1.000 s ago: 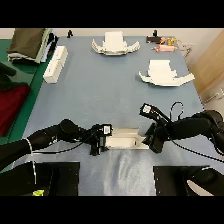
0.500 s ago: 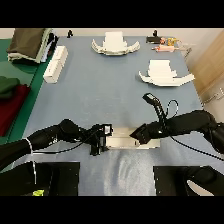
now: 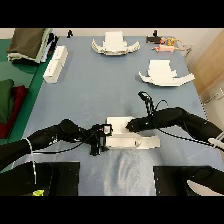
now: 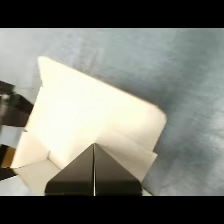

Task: Fold the box.

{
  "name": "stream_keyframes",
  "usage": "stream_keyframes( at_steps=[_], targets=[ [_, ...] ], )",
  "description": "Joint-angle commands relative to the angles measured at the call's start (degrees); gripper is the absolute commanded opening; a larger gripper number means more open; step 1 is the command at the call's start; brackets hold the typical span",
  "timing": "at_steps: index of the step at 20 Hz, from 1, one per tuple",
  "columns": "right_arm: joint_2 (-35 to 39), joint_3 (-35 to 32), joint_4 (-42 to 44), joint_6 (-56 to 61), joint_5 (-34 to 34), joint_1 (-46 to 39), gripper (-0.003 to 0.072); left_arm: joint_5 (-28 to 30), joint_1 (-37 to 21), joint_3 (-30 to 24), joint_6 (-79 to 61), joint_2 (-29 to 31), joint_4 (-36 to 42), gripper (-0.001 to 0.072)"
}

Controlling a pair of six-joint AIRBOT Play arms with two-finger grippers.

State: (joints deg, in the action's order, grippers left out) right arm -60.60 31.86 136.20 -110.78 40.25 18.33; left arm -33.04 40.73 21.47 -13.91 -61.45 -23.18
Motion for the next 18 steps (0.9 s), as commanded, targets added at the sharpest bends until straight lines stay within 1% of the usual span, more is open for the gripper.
stream_keyframes(
  at_steps=[1, 8, 11, 13, 15, 17, 18],
  targets=[
    [-5.6, 0.0, -0.1, -2.4, -0.5, 0.0, 0.0002, 0.0, 0.0, 0.0, 0.0, 0.0, 0.0, 0.0522],
    [-5.7, 0.2, -0.1, -2.9, 0.1, 0.0, 0.0002, 0.0, 0.0, 0.0, 0.0, 0.0, 0.0, 0.0522],
    [-4.8, 1.5, -0.2, -2.9, 1.1, 0.0, 0.0002, 0.0, 0.0, 0.0, 0.0, 0.0, 0.0, 0.0522],
    [-2.3, 2.6, -0.7, -2.9, 1.4, -0.1, 0.0002, 0.0, 0.0, 0.0, 0.0, 0.0, 0.0, 0.0522],
    [1.8, 3.5, -2.7, -2.8, 1.8, -0.2, 0.0002, 0.0, 0.0, 0.0, 0.0, 0.0, 0.0, 0.0522],
    [6.6, 3.7, -5.7, -2.8, 3.5, -0.2, 0.0002, 0.0, 0.0, 0.0, 0.0, 0.0, 0.0, 0.0522],
    [9.0, 3.7, -8.2, -2.8, 5.6, -0.2, 0.0002, 0.0, 0.0, 0.0, 0.0, 0.0, 0.0, 0.0522]
  ],
)
